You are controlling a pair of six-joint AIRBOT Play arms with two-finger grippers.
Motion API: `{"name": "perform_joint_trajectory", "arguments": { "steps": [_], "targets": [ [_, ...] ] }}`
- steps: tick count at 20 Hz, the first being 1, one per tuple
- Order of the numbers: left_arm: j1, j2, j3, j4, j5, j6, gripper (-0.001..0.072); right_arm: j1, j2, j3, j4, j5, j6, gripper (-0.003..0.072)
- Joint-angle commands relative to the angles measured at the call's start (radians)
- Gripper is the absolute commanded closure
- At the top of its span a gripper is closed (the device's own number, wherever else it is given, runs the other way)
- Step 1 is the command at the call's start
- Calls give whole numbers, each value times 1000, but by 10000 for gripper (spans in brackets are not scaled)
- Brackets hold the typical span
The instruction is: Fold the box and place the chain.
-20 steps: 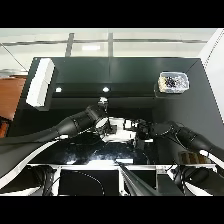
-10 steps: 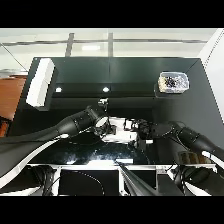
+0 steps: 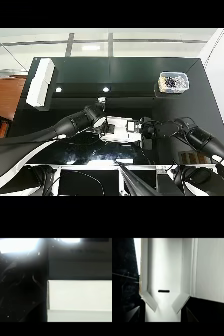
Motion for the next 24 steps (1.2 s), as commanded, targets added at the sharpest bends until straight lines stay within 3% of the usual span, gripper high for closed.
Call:
{"name": "perform_joint_trajectory", "arguments": {
  "steps": [1,2,4,5,6,8,9,11,12,18,24],
  "targets": [
    [0,-1,-30,1,28,-15,680,2,-16,3,45,19,-25,48],
    [0,-1,-31,-2,28,-15,680,2,-20,3,45,19,-25,158],
    [0,0,-31,-2,29,-15,680,2,-22,2,58,16,-24,160],
    [0,0,-31,-2,29,-15,680,2,-22,2,66,13,-24,243],
    [0,0,-31,-2,29,-15,680,2,-22,2,74,9,-23,390],
    [0,0,-31,-2,29,-15,679,2,-28,2,95,7,-16,392],
    [0,0,-31,-2,29,-14,680,2,-35,2,106,8,-8,517],
    [0,0,-31,-2,29,-15,680,8,-50,2,121,21,23,520],
    [0,0,-31,-3,29,-15,680,19,-55,2,125,33,32,565],
    [0,0,-31,-5,29,-15,680,62,-90,2,137,151,85,566],
    [0,0,-31,-9,29,-15,679,62,-97,2,137,154,85,545]
  ]
}}
